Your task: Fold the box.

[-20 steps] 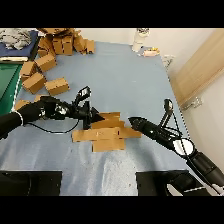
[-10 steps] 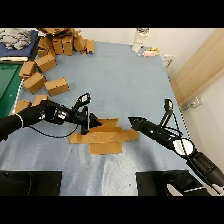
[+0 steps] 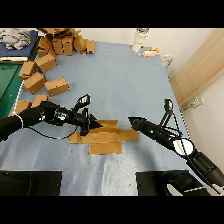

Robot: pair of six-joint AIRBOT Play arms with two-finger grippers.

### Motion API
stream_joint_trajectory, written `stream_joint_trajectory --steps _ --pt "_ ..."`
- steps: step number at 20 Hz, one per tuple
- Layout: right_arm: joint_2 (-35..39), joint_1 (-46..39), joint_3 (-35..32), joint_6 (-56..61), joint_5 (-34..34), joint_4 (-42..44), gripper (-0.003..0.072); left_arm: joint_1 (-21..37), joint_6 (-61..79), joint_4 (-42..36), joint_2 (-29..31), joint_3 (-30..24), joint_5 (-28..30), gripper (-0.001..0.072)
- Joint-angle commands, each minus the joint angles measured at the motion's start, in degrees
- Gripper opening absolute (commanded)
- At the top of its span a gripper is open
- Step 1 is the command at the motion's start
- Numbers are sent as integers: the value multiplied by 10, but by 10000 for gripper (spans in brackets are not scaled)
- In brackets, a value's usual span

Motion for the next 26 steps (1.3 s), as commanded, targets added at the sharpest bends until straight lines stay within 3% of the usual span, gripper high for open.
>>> stream_joint_trajectory --steps 1,5,7,9,12,17,21,26 --pt "0 0 0 0 5 -6 5 1 -3 1 0 0 1 12" --pt "1 1 1 -13 38 -15 5 1 -5 0 0 0 0 12" --pt "1 23 8 -64 90 -20 5 0 -5 0 0 0 0 11" --pt "1 64 21 -71 100 -55 5 0 -5 0 0 0 0 11" --pt "1 139 57 -51 100 -209 4 0 -5 0 0 0 0 11" --pt "1 299 75 144 139 -544 4 0 -5 0 0 0 0 11" --pt "0 446 72 222 264 -650 4 0 -5 0 0 0 0 11" --pt "-50 526 50 259 270 -828 4 0 -5 0 0 0 0 11"
